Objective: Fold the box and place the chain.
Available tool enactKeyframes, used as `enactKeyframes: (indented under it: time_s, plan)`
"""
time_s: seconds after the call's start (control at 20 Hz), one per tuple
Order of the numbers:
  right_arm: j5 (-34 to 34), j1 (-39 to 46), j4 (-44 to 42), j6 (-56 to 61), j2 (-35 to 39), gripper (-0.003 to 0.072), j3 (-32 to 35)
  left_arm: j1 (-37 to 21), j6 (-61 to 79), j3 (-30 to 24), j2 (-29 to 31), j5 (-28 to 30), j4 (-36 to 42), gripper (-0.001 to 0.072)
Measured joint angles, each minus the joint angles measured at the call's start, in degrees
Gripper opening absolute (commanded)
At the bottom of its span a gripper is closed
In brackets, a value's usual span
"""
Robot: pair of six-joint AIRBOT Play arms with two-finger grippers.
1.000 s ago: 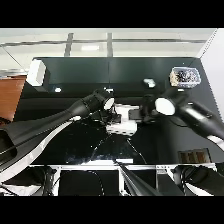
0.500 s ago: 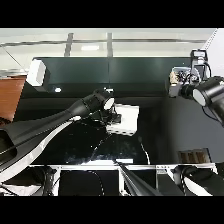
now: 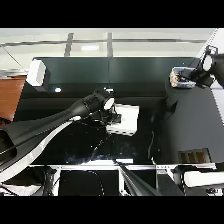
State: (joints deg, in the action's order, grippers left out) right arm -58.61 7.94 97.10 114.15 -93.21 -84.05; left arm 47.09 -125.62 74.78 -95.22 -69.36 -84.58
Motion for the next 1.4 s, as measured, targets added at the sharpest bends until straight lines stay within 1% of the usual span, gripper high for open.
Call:
enactKeyframes:
  time_s: [0.1,0.15,0.25,0.3,0.35,0.4,0.45,0.5,0.55,0.6,0.65,0.8,0.9,1.15,1.4]
  plan:
    - [-2.3,2.2,-3.3,-1.6,-7.4,0.0700,-9.2,0.0,0.0,0.0,0.0,0.0,0.0,0.0026]
    - [-3.4,2.9,-5.0,-2.4,-10.5,0.0650,-12.9,0.0,0.0,0.0,0.0,0.0,0.0,0.0026]
    - [-4.3,3.9,-7.6,-4.2,-15.8,0.0608,-19.1,0.0,0.0,0.0,0.0,0.0,0.0,0.0026]
    - [-4.7,4.1,-8.8,-4.8,-17.7,0.0539,-21.1,0.0,0.0,0.0,0.0,0.0,0.0,0.0026]
    - [-4.9,4.3,-9.4,-5.2,-19.3,0.0533,-22.7,0.0,0.0,0.0,0.0,-0.1,0.0,0.0027]
    - [-5.0,4.4,-10.1,-5.6,-20.6,0.0447,-23.8,0.0,0.0,0.0,0.0,-0.1,0.0,0.0026]
    - [-5.5,4.6,-10.3,-6.0,-21.7,0.0323,-24.5,0.0,0.0,0.0,0.0,-0.1,0.0,0.0026]
    - [-5.8,4.7,-10.9,-6.3,-22.4,0.0302,-25.1,0.0,0.0,0.0,0.0,-0.1,0.0,0.0026]
    - [-6.2,4.7,-11.2,-6.6,-23.0,0.0302,-25.6,0.0,0.0,0.0,0.0,-0.1,0.0,0.0026]
    - [-6.6,4.8,-11.7,-6.9,-23.3,0.0198,-25.9,0.0,0.0,0.0,0.0,-0.1,0.0,0.0026]
    - [-7.4,5.0,-12.0,-7.2,-23.6,0.0015,-26.1,0.0,0.0,0.0,0.0,-0.1,0.0,0.0026]
    - [-11.1,5.3,-12.5,-7.9,-23.0,0.0015,-26.4,0.0,0.0,0.0,0.0,0.0,0.0,0.0026]
    - [-11.6,5.3,-12.7,-9.9,-20.3,0.0015,-26.5,0.0,0.0,0.0,0.0,0.0,0.0,0.0026]
    - [-16.2,5.5,-17.5,-19.7,-8.8,0.0015,-26.6,0.0,0.0,0.0,0.0,0.1,0.0,0.0027]
    - [-18.9,5.9,-24.4,-24.5,5.0,0.0015,-25.8,0.0,0.0,0.0,0.0,0.1,0.0,0.0026]
